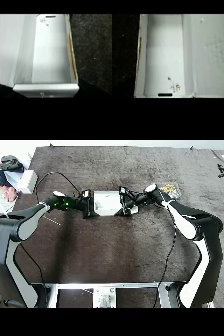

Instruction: Fold the box and place the chain.

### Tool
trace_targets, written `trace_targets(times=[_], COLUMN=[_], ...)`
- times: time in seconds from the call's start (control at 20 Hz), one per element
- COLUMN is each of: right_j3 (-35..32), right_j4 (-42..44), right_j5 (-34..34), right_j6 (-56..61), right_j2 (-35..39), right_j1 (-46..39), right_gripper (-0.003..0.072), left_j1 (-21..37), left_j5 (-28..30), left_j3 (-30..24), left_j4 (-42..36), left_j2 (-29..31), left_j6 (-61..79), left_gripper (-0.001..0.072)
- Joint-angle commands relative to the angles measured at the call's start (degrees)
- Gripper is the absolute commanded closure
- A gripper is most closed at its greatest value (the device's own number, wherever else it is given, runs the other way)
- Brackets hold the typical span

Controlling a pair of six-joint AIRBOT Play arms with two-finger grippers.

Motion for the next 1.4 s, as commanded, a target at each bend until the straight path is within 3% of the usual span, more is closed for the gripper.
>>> trace_targets(times=[0.0,0.65,0.75,0.9,1.35], right_j3=[0.04,0.04,0.04,0.04,0.04], right_j4=[0.00,0.02,0.02,0.02,0.02], right_j5=[0.00,0.00,0.00,0.00,0.00], right_j6=[0.00,0.00,0.00,0.00,0.00], right_j2=[-0.02,-0.02,-0.02,-0.02,-0.02], right_j1=[0.07,0.07,0.07,0.07,0.07], right_gripper=[0.0205,0.0205,0.0204,0.0204,0.0204], left_j1=[-0.04,-0.04,-0.04,-0.04,-0.02], left_j5=[-0.26,0.00,-0.17,-0.39,0.00], left_j3=[0.07,0.07,0.04,0.04,0.04], left_j4=[-0.42,-0.04,0.17,0.72,0.57], left_j2=[-0.02,-0.02,-0.02,-0.02,-0.02], left_j6=[-0.31,-0.39,-0.61,-1.49,-1.44], left_gripper=[0.0084,0.0086,0.0133,0.0294,0.0292])
